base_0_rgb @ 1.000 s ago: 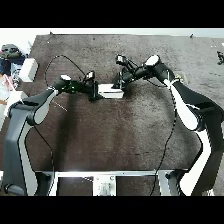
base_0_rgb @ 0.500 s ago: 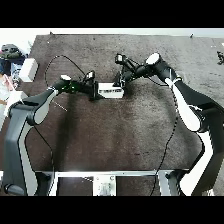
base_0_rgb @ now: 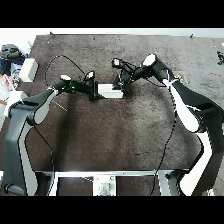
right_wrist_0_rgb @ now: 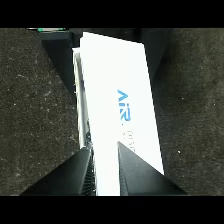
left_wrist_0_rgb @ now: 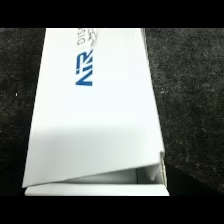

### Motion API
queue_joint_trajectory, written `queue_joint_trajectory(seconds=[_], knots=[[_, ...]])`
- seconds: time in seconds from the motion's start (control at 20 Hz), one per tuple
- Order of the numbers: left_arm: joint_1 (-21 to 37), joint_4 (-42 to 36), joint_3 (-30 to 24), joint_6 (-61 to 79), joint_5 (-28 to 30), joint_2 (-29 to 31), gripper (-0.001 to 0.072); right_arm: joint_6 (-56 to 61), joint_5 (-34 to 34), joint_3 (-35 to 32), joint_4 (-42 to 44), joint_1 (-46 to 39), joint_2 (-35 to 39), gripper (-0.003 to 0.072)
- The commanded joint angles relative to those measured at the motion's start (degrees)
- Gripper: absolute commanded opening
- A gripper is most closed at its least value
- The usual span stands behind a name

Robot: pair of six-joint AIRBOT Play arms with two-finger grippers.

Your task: Fold the box and place the chain.

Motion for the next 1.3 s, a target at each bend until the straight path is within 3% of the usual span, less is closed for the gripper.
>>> queue_joint_trajectory(seconds=[0.0, 0.15, 0.25, 0.4, 0.6, 0.65, 0.7, 0.75, 0.8, 1.25], knots=[[0.0, 0.0, 0.0, 0.0, 0.1, 0.0, 0.0353, 1.1, 2.1, 0.0, -0.6, 0.2, -0.7, 0.0154], [0.0, 0.0, 0.0, 0.0, 0.1, 0.0, 0.0353, 2.3, 5.0, -0.1, -0.6, 0.2, -0.7, 0.0160], [0.0, 0.0, 0.0, 0.0, 0.1, 0.0, 0.0353, 2.6, 5.8, -0.2, -0.5, 0.2, -0.8, 0.0254], [0.0, 0.0, 0.0, 0.0, 0.1, 0.0, 0.0353, 2.5, 5.6, -0.2, 1.1, -0.4, -1.5, 0.0254], [0.0, 0.0, 0.0, 0.0, 0.1, 0.0, 0.0352, 0.6, 6.5, 0.0, 16.0, -3.3, 0.6, 0.0253], [0.0, 0.0, 0.0, 0.0, 0.1, 0.0, 0.0353, -0.1, 6.4, 0.0, 19.0, -3.8, 1.0, 0.0232], [0.0, 0.0, 0.0, 0.0, 0.1, 0.0, 0.0353, -0.1, 6.4, 0.0, 20.9, -4.0, 0.9, 0.0150], [0.0, 0.0, 0.0, 0.0, 0.1, 0.0, 0.0353, 0.3, 6.0, 0.0, 21.1, -4.0, 0.7, 0.0135], [0.0, 0.0, 0.0, 0.0, 0.1, 0.0, 0.0353, 1.6, 5.9, 0.0, 21.1, -4.0, 0.0, 0.0018], [0.0, 0.0, 0.0, 0.0, 0.1, 0.0, 0.0353, 12.9, 6.5, -0.1, 11.8, -3.9, -9.5, 0.0013]])
